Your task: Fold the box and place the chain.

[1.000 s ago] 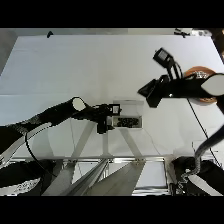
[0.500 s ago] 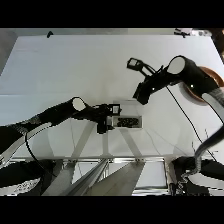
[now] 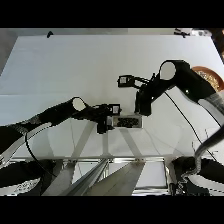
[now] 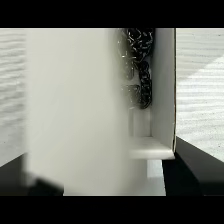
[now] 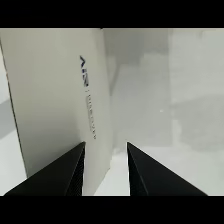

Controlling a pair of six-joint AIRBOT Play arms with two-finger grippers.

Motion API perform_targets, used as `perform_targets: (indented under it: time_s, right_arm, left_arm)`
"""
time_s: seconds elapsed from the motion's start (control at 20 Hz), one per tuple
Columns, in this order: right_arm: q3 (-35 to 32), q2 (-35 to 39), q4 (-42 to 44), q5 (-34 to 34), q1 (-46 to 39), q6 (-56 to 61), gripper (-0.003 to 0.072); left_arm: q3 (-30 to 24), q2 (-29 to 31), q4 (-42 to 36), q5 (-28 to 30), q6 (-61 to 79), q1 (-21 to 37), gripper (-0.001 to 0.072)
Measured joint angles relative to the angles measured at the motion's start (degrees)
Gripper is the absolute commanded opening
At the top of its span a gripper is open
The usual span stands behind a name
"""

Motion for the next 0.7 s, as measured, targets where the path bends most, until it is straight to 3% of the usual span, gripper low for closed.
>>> perform_targets:
  time_s: [0.05, 0.15, 0.2, 0.7]
  right_arm:
    - [-0.04, 0.81, -0.22, 0.66, 0.52, -0.07, 0.0305]
    - [-0.85, 2.82, -0.7, 1.9, 1.68, -0.13, 0.0429]
    - [-1.62, 3.76, -0.92, 2.01, 2.23, -0.13, 0.0441]
    - [-8.39, 7.72, -4.09, -3.34, 6.12, 3.41, 0.044]
  left_arm:
    - [0.0, 0.0, 0.0, 0.0, 0.0, 0.0, 0.0013]
    - [0.0, 0.0, 0.0, 0.0, 0.0, 0.0, 0.0013]
    - [0.0, 0.0, 0.0, 0.0, 0.0, 0.0, 0.0013]
    - [0.0, 0.0, 0.0, 0.0, 0.0, 0.0, 0.0013]
